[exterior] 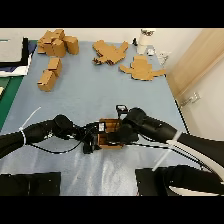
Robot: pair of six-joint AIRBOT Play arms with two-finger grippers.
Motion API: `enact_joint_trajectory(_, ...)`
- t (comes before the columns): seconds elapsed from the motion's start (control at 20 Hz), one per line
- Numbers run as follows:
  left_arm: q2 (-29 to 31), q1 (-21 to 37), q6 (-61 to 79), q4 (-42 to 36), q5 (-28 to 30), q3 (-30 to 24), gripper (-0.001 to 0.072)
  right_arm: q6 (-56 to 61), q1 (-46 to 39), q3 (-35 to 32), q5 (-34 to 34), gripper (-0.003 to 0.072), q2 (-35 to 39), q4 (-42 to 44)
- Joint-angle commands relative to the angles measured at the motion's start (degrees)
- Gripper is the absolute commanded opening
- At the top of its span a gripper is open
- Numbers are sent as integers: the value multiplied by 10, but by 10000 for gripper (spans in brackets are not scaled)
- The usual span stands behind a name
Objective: Fold the box.
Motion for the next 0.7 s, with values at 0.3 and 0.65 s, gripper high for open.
enact_joint_trajectory(0.3, 0, 0, 0, 0, 0, 0, 512, 88, 22, 33, -68, 202, -53, -75)
enact_joint_trajectory(0.65, 0, 0, 0, 0, 0, 0, 512, 82, 23, 33, -65, 5, -54, -75)
